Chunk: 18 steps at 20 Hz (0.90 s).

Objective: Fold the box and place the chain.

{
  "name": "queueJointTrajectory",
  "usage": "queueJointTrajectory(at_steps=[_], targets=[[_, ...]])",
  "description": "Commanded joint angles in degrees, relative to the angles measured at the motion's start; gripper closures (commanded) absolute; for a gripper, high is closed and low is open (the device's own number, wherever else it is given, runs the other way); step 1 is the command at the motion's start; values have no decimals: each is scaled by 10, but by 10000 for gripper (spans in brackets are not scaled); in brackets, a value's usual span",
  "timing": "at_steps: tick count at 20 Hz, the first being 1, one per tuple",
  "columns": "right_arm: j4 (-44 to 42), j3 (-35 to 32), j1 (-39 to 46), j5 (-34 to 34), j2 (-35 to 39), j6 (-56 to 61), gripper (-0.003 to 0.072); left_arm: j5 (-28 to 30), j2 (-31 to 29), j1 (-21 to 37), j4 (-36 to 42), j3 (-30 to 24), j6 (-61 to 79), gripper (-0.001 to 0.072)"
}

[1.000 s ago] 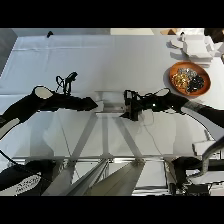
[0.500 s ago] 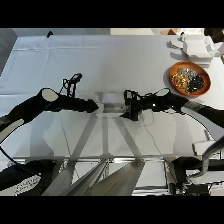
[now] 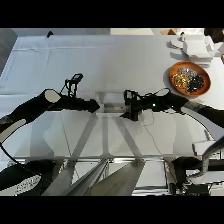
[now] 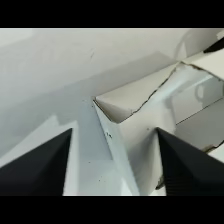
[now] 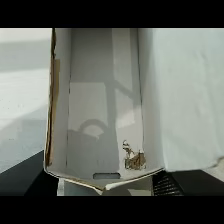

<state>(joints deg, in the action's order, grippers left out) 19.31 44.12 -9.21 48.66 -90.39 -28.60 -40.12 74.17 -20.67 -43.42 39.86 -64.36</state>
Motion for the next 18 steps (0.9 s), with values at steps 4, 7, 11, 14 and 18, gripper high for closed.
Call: queueJointTrajectory(at_steps=[4, 7, 11, 14, 18], targets=[[0, 0, 0, 0, 0, 0, 169, -16, -7, -29, -45, 35, -83, 82], [0, 0, 0, 0, 0, 0, 169, -40, 0, -69, -185, 63, -220, 83], [0, 0, 0, 0, 0, 0, 169, -85, 24, -99, -251, 98, -299, 82], [0, 0, 0, 0, 0, 0, 169, -71, 37, -114, -262, 120, -341, 83], [0, 0, 0, 0, 0, 0, 169, -72, 44, -134, -274, 127, -353, 167]])
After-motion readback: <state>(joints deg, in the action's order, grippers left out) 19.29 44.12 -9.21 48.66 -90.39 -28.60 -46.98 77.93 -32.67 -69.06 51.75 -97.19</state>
